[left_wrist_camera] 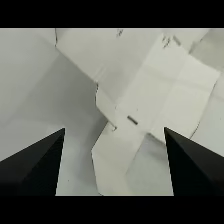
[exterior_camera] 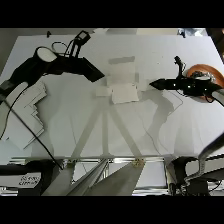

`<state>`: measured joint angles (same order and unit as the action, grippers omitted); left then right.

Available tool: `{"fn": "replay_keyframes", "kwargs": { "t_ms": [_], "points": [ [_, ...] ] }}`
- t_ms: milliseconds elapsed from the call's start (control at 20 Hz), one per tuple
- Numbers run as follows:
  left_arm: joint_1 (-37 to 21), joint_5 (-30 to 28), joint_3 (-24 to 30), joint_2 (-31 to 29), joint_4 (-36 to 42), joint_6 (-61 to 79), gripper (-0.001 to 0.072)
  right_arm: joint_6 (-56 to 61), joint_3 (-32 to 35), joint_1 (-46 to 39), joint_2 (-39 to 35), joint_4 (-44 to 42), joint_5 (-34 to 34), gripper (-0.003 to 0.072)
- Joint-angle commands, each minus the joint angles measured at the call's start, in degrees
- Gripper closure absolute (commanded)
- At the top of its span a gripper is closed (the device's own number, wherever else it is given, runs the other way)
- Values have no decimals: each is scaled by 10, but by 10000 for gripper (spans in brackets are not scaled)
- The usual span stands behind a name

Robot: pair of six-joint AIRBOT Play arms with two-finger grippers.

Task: Fold the box and place the chain.

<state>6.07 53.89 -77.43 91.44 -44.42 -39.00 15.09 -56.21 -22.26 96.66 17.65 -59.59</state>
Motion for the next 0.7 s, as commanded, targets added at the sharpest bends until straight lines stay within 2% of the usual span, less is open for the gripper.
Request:
{"fn": "replay_keyframes", "kwargs": {
  "t_ms": [0, 200, 450, 650],
  "points": [
    [1, 105, -132, 123, -78, -129, 13, 0, 0, 0, 0, 0, 0, 669],
    [1, 94, -195, 190, -50, -180, 12, 0, 0, 0, 0, 0, 0, 669],
    [1, 45, -204, 220, 16, -177, 13, 0, 0, 0, 0, 0, 0, 669],
    [4, 32, -205, 228, 59, -154, 13, 0, 0, 0, 0, 0, 0, 669]
  ]
}}
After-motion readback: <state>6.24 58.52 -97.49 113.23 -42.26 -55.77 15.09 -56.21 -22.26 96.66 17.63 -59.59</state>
